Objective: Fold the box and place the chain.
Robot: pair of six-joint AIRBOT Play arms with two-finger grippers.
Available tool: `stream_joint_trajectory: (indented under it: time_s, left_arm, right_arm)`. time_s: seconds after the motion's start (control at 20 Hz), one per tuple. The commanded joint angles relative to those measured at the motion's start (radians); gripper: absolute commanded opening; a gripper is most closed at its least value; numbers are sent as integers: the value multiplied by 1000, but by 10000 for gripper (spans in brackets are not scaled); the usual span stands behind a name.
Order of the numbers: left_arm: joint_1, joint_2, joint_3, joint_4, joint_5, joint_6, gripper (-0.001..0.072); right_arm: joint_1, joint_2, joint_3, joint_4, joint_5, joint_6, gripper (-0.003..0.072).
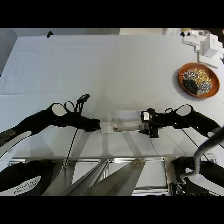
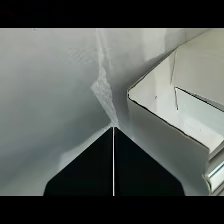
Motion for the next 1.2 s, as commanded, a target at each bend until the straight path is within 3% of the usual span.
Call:
stream_joint_trajectory:
  time_s: [0.0, 0.25, 0.5, 0.55, 0.7, 1.15]
  left_arm:
    - [-21, -31, -2, -55, 16, 22, 6]
    - [-79, 19, 0, -189, 45, 167, 6]
    - [-98, 129, 0, -212, 86, 167, 13]
    - [-101, 138, 0, -217, 89, 166, 51]
    - [-124, 137, 1, -229, 97, 166, 282]
    - [-195, 112, 3, -260, 134, 114, 294]
  right_arm:
    - [0, 1, 0, 0, 0, 0, 340]
    - [0, 1, 0, 0, 0, 0, 340]
    - [0, 1, 0, 0, 0, 0, 340]
    - [0, 1, 0, 0, 0, 0, 340]
    - [0, 1, 0, 0, 0, 0, 340]
    - [0, 1, 0, 0, 1, 0, 340]
